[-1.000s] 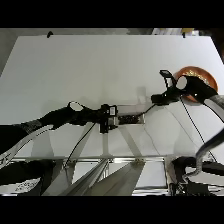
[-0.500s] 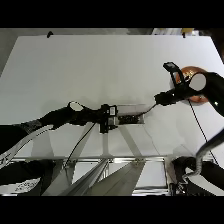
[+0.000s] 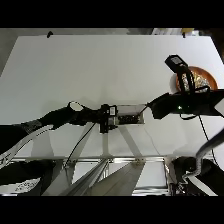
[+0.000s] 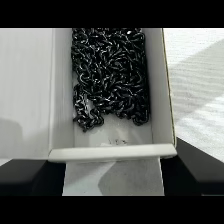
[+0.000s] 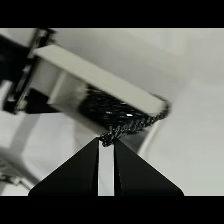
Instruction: Fold the box and place the chain.
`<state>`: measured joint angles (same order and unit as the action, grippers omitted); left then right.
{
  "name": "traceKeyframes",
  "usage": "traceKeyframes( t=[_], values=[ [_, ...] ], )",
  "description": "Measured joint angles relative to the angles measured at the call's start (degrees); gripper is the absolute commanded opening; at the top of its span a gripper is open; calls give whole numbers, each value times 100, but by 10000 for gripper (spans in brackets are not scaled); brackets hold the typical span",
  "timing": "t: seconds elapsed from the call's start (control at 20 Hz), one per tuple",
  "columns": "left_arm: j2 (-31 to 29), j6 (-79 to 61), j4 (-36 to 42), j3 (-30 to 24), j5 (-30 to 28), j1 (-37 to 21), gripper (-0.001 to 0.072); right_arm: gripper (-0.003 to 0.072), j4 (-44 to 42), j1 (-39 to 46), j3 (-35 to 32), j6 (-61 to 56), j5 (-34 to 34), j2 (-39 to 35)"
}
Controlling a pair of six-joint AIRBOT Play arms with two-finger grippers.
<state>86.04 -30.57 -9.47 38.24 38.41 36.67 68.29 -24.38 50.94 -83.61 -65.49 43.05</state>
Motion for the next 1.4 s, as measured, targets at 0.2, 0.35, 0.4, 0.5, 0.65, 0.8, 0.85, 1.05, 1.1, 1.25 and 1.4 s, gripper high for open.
traceKeyframes(
  t=[0.2, 0.35, 0.4, 0.5, 0.65, 0.8, 0.85, 1.05, 1.1, 1.25, 1.4],
  values=[
    [0, 0, 0, 0, 0, 0, 170, 12, -382, -345, 0, -35, 214, -164],
    [0, 0, 0, 0, 0, 0, 170, 12, -455, -481, 0, -37, 590, -151],
    [0, 0, 0, 0, 0, 0, 170, 12, -479, -503, 0, -37, 693, -116],
    [0, 0, 0, 0, 0, 0, 170, 12, -492, -533, 0, -11, 861, -7],
    [0, 0, 0, 0, 0, 0, 170, 12, -505, -555, 0, 79, 997, 205],
    [0, 0, 0, 0, 0, 0, 170, 12, -509, -560, 0, 122, 1060, 452],
    [0, 0, 0, 0, 0, 0, 170, 12, -511, -560, 0, 138, 1073, 535],
    [0, 0, 0, 0, 0, 0, 170, 12, -511, -560, -2, 157, 1091, 876],
    [0, 0, 0, 0, 0, 0, 170, 12, -514, -560, -7, 157, 1095, 946],
    [0, 2, 0, 0, -2, 0, 170, 24, -511, -560, -20, 162, 1095, 1152],
    [0, 0, 0, 0, -2, 0, 170, 250, -603, -542, 35, 411, 966, 1375]
  ],
)
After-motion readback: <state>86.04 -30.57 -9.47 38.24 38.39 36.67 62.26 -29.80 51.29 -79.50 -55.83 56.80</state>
